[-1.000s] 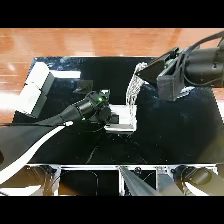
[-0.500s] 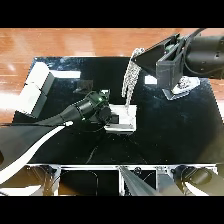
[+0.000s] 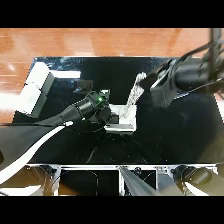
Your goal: Fold the box and place the chain.
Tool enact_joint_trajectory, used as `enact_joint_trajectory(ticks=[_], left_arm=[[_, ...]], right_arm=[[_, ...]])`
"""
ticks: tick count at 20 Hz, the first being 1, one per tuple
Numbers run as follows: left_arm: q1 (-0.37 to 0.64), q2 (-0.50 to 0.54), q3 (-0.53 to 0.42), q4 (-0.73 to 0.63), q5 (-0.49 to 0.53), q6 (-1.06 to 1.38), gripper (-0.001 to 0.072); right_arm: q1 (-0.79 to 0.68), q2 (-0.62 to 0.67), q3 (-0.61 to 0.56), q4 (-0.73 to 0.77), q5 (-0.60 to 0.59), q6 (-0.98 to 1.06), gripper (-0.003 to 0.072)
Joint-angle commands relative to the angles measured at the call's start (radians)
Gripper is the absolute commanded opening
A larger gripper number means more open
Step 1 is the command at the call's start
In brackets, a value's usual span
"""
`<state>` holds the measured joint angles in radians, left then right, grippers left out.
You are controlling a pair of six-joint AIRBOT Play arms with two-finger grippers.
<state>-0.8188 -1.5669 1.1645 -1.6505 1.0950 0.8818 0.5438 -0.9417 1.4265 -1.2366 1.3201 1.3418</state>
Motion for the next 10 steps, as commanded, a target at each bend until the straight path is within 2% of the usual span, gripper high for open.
enact_joint_trajectory(ticks=[1, 6, 10], left_arm=[[0.000, -0.001, 0.000, 0.000, 0.001, 0.001, 0.0018], [0.000, -0.001, 0.000, 0.000, 0.000, 0.000, 0.0018], [0.000, -0.001, 0.000, 0.000, 0.001, 0.000, 0.0018]], right_arm=[[0.001, 0.000, -0.092, -0.016, 0.052, 0.005, 0.0024], [0.001, -0.006, -0.206, 0.012, -0.006, 0.005, 0.0024], [0.001, -0.020, -0.212, 0.055, -0.032, 0.004, 0.0024]])
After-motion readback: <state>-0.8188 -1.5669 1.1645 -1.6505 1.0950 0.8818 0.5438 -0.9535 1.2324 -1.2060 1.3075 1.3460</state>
